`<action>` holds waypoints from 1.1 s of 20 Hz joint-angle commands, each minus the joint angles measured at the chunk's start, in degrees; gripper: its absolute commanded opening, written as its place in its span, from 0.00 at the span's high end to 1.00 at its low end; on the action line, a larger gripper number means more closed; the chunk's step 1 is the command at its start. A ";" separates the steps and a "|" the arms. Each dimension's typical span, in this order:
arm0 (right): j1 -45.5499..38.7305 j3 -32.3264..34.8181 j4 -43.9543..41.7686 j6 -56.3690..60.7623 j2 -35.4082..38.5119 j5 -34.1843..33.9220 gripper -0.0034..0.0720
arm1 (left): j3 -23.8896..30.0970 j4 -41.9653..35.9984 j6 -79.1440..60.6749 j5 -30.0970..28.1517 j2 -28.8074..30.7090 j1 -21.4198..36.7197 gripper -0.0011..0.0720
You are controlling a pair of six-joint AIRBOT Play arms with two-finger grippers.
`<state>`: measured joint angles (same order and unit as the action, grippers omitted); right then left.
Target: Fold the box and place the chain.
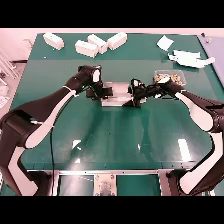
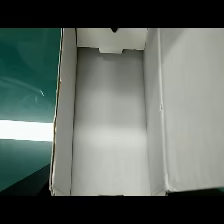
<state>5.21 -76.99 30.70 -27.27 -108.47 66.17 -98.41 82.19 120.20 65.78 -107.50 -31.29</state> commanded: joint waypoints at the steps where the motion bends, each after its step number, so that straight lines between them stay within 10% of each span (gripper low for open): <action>1: -0.04 0.02 -0.04 0.02 -0.02 -0.09 0.19 | -1.46 0.63 1.33 1.84 -0.98 0.00 0.51; 20: -0.04 0.02 -0.04 0.02 -0.02 -0.11 0.19 | -12.28 0.98 1.44 9.29 -8.07 -0.44 0.51; 21: -0.04 0.02 -0.07 0.02 -0.02 -0.09 0.19 | -12.28 0.96 1.44 9.01 -8.07 -0.46 0.56; 22: -0.04 0.02 -0.04 0.02 -0.02 -0.09 0.19 | -12.28 0.52 1.29 8.87 -8.07 -0.44 0.95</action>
<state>5.15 -76.99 30.63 -27.24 -108.47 66.06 -110.10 83.13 121.64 74.85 -115.22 -31.64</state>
